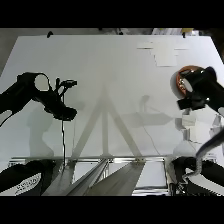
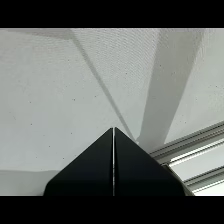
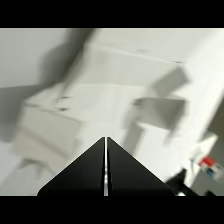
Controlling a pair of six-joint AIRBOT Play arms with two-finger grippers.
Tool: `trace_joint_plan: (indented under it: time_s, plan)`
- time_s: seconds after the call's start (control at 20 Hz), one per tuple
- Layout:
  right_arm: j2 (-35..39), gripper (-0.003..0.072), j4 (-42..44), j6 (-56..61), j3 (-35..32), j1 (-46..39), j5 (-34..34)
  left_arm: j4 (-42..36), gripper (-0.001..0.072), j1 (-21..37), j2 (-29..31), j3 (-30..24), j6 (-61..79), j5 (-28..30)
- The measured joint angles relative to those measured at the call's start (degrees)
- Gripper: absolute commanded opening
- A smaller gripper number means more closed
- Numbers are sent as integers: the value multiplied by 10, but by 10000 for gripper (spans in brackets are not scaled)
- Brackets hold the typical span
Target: Fold the box and place the chain.
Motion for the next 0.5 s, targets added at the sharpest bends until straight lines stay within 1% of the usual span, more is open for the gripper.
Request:
trace_joint_plan:
  time_s: [0.05, 0.1, 0.15, 0.2, 0.35, 0.5]
  plan:
    - [0, 224, -17, -3, 7, -19, 9, 0, 10, 0, 0, 0, 0, 0]
    - [0, 521, -26, -11, 12, -41, 15, 0, 10, 0, 0, 0, 0, 0]
    - [0, 703, -30, -19, 16, -70, 20, 0, 10, 0, 0, 0, 0, 0]
    - [0, 690, -30, -30, 18, -101, 25, 0, 10, 0, 0, 0, 0, 0]
    - [-2, 586, -19, -43, 23, -194, 30, 0, 10, 0, 0, 0, 0, 0]
    - [-16, 585, -3, -52, 24, -274, 29, 0, 10, 0, 0, 0, 0, 0]
